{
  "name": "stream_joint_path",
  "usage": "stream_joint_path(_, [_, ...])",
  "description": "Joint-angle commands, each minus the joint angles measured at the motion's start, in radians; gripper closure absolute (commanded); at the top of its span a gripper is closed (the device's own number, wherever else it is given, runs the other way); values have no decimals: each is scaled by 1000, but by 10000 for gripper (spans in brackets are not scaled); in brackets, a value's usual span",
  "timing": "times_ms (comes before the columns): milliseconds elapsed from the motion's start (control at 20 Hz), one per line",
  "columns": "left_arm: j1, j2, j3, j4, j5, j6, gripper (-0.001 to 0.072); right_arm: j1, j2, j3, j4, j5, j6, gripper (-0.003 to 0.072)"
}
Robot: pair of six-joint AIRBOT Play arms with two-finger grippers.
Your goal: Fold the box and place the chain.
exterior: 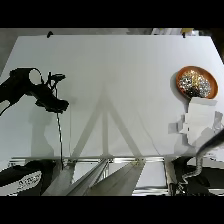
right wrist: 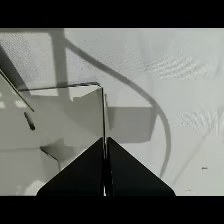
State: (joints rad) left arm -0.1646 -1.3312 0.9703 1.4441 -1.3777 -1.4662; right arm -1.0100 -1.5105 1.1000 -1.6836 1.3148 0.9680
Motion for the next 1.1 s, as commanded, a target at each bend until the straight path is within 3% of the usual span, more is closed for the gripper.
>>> stream_joint_path(0, [1,1,0,0,0,0,699,5,0,1,113,65,-34,667])
stream_joint_path(300, [1,1,0,0,0,0,699,166,171,-2,287,141,-33,668])
stream_joint_path(400, [1,1,0,0,0,0,699,229,243,-26,412,148,-20,668])
stream_joint_path(500, [1,1,0,0,0,0,699,302,326,-90,511,134,-23,668])
stream_joint_path(850, [1,1,0,0,1,0,699,654,640,-455,579,-11,24,668])
stream_joint_path(1050, [1,1,0,0,7,0,699,857,742,-559,586,-66,114,668])
